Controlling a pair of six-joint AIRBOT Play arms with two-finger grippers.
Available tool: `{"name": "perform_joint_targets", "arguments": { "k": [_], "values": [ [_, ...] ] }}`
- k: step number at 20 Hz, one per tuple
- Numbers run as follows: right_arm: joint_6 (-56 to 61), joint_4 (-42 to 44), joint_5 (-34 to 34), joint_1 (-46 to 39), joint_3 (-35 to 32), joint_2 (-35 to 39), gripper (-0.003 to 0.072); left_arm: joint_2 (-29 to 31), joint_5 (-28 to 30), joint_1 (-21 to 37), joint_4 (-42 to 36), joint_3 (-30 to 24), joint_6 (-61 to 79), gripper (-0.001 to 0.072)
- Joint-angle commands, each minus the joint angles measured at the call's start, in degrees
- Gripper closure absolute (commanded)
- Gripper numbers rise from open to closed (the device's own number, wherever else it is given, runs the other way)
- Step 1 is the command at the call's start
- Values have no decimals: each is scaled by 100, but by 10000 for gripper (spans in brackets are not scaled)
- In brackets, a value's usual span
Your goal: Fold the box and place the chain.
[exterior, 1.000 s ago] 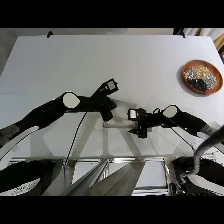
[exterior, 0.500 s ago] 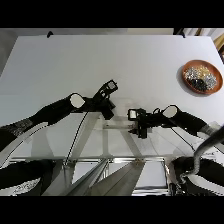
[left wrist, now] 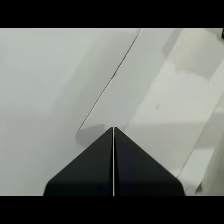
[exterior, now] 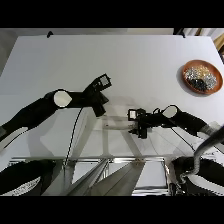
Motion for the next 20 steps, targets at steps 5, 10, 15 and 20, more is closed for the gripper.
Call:
{"name": "perform_joint_targets", "arguments": {
  "k": [5,10,15,20],
  "values": [
    [11,7,0,0,4,4,385,459,-1668,420,1338,-232,289,703],
    [11,7,0,0,4,4,385,118,-1613,413,413,-776,1580,702],
    [11,7,0,0,4,4,385,-444,-1453,337,361,-776,1661,701],
    [11,7,-2,0,4,4,385,-643,-1335,304,389,-776,1805,701]
  ]
}}
